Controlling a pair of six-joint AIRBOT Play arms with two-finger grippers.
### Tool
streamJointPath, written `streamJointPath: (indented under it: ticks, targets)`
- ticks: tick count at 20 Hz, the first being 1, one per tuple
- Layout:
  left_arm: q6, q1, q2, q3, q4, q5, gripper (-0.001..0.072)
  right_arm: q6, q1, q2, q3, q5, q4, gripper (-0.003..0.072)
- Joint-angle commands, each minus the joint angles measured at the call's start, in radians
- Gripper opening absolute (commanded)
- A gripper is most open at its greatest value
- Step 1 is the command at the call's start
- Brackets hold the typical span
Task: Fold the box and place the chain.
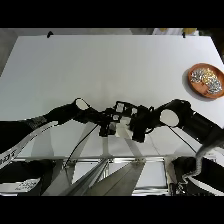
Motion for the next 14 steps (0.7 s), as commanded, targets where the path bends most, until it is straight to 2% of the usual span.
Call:
streamJointPath:
  ticks: [1,5,8,9,12,14]
  targets:
    - [0.0,0.0,0.0,0.0,0.0,0.0,0.0253,-0.028,0.038,0.01,-0.009,-0.038,-0.003,0.0206]
    - [0.0,0.0,0.0,0.0,0.0,0.0,0.0253,-0.027,0.038,0.014,-0.009,0.0,-0.003,0.0214]
    - [0.0,0.0,0.0,0.0,0.0,0.0,0.0253,-0.028,0.038,0.03,-0.022,-0.006,-0.017,0.0328]
    - [0.0,0.0,0.0,0.0,0.0,0.0,0.0253,-0.028,0.038,0.042,-0.037,-0.014,-0.035,0.0338]
    - [0.0,0.0,0.0,0.0,0.0,0.0,0.0253,-0.015,0.037,0.072,-0.09,-0.06,-0.073,0.0332]
    - [0.0,0.0,0.0,0.0,0.0,0.0,0.0253,-0.01,0.037,0.074,-0.096,-0.082,-0.074,0.0265]
